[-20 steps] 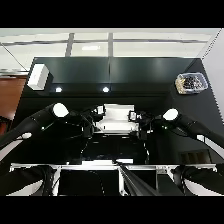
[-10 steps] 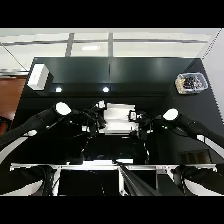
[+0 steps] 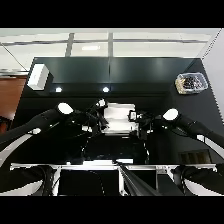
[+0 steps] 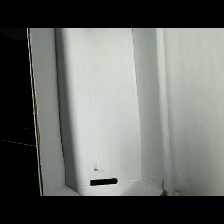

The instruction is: Fold the box and place the chain.

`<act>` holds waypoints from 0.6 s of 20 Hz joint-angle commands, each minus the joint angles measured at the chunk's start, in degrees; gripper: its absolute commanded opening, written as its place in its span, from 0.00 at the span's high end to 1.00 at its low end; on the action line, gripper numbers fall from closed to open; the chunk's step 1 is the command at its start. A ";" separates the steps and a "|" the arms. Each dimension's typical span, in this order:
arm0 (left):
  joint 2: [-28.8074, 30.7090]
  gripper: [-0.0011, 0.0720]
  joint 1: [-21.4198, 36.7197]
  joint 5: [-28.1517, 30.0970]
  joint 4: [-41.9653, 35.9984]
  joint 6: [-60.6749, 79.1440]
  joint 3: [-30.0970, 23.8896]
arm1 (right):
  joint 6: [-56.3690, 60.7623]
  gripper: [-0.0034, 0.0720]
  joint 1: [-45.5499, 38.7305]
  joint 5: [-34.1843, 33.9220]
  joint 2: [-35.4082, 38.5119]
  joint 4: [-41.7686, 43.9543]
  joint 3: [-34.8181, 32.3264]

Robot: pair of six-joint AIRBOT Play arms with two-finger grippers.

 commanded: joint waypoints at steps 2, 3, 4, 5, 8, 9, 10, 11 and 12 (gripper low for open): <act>-0.09 0.43 -0.04 -2.05 0.37 0.37 0.04 | -0.02 0.63 0.00 0.04 0.00 0.00 -0.02; -0.09 0.44 -0.02 -2.10 1.36 0.37 0.09 | -0.02 0.63 0.00 0.04 0.00 0.02 -0.02; -0.09 0.42 -0.02 -2.10 2.34 0.35 0.07 | -0.02 0.63 0.00 0.04 0.00 0.02 -0.02; -0.09 0.40 -0.02 -2.25 2.78 0.33 0.07 | 0.00 0.63 0.00 0.04 0.00 0.02 -0.02; -0.09 0.65 -0.02 -2.45 3.15 0.31 0.07 | -0.02 0.63 0.00 0.04 0.00 0.00 -0.02; -0.09 0.49 -0.02 -2.29 3.15 0.20 0.07 | 0.00 0.63 0.00 0.02 0.00 0.02 -0.02; -0.04 0.50 0.00 -2.40 3.43 0.00 0.09 | -0.02 0.63 0.00 0.04 0.00 0.02 -0.02; 0.44 0.76 0.04 -2.47 4.44 -0.20 0.09 | -0.02 0.63 0.00 0.02 0.00 0.02 -0.02; 1.55 0.95 0.35 -2.78 6.32 -1.20 0.11 | -0.02 0.63 0.00 0.04 0.00 0.02 -0.02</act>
